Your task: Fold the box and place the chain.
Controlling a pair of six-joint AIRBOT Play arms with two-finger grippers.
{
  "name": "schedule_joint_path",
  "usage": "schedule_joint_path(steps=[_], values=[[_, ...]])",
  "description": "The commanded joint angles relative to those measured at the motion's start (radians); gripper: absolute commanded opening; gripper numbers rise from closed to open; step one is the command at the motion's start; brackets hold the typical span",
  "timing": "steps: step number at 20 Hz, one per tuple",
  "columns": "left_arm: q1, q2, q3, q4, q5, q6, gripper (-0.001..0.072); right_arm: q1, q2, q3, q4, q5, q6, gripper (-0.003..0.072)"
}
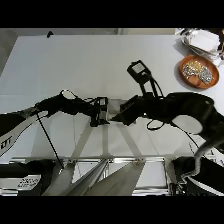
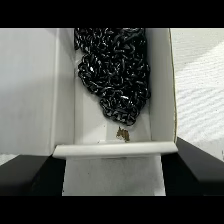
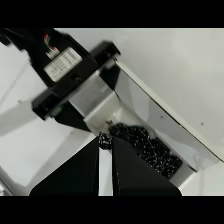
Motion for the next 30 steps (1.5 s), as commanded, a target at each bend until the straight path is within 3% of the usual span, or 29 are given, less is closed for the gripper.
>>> schedule_joint_path(steps=[1, 5, 7, 8, 13, 15, 18, 20, 23, 25, 26, 27, 30], values=[[0.000, 0.001, 0.001, 0.000, 0.000, 0.000, 0.0274, 0.001, -0.116, -0.014, -0.008, 0.003, 0.011, 0.0023], [0.000, 0.001, 0.001, 0.000, 0.000, 0.000, 0.0274, 0.001, -0.238, -0.014, -0.008, 0.003, 0.018, 0.0026], [0.000, 0.001, 0.001, 0.000, 0.000, 0.000, 0.0274, 0.001, -0.253, -0.014, -0.008, 0.003, 0.018, 0.0169], [0.000, 0.001, 0.001, 0.000, 0.000, 0.000, 0.0274, 0.001, -0.246, -0.013, -0.008, 0.002, 0.018, 0.0205], [0.000, 0.001, 0.001, 0.000, 0.000, 0.000, 0.0274, -0.024, -0.170, 0.052, -0.022, 0.023, -0.038, 0.0201], [0.000, 0.001, 0.001, 0.000, 0.000, 0.000, 0.0274, -0.072, -0.127, 0.109, -0.022, 0.039, -0.111, 0.0100], [0.000, 0.001, 0.001, 0.000, 0.000, 0.000, 0.0274, -0.198, -0.110, 0.154, -0.001, 0.021, -0.193, 0.0081], [0.000, 0.001, 0.001, 0.000, 0.000, 0.000, 0.0274, -0.301, -0.130, 0.154, 0.072, 0.039, -0.306, 0.0055], [0.000, 0.001, 0.001, 0.000, 0.000, 0.000, 0.0274, -0.424, -0.191, 0.154, 0.301, 0.132, -0.632, 0.0057], [0.000, 0.001, 0.001, 0.000, 0.000, 0.000, 0.0274, -0.460, -0.239, 0.154, 0.473, 0.231, -0.869, 0.0071], [0.000, 0.001, 0.001, 0.000, 0.000, 0.000, 0.0274, -0.463, -0.270, 0.154, 0.531, 0.280, -0.937, 0.0115], [0.000, 0.001, 0.001, 0.000, 0.000, 0.000, 0.0274, -0.460, -0.300, 0.154, 0.552, 0.317, -0.969, 0.0167], [0.000, 0.001, 0.001, 0.000, 0.000, 0.000, 0.0274, -0.441, -0.381, 0.154, 0.554, 0.375, -0.981, 0.0186]])
